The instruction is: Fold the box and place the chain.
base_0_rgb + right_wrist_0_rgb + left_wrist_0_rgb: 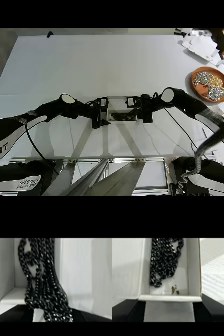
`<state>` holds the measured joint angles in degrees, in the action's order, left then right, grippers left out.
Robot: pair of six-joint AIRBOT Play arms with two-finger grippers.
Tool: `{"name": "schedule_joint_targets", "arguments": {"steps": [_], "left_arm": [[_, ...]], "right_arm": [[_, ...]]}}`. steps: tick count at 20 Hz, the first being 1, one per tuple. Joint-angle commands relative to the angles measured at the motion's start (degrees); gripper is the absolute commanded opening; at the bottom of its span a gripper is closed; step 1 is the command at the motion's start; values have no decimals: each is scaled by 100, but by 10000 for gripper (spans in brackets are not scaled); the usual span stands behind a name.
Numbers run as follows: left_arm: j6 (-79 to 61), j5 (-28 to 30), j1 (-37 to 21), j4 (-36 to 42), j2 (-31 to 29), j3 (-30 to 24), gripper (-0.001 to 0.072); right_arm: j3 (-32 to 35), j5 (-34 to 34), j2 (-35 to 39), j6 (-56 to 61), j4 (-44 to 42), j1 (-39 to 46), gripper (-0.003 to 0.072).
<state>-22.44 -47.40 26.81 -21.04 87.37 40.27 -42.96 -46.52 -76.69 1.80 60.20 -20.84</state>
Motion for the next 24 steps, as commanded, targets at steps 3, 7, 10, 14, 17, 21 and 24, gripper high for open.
{"name": "schedule_joint_targets", "arguments": {"steps": [3,7,10,14,17,21,24], "left_arm": [[-2,2,-2,0,4,0,258],[-2,2,-2,0,4,0,258],[-2,2,-2,0,4,0,258],[-2,2,-2,0,4,0,258],[-2,2,-2,0,2,0,258],[-2,2,-2,0,4,0,258],[-2,2,-2,0,4,0,258]], "right_arm": [[70,15,-17,-103,-240,2,310],[70,-260,-15,-11,-181,2,160],[70,-345,7,-11,-149,2,146],[70,-382,101,48,57,2,20],[70,-361,306,470,518,22,14],[70,-367,730,1082,684,203,15],[70,-369,1119,1451,680,227,15]]}}
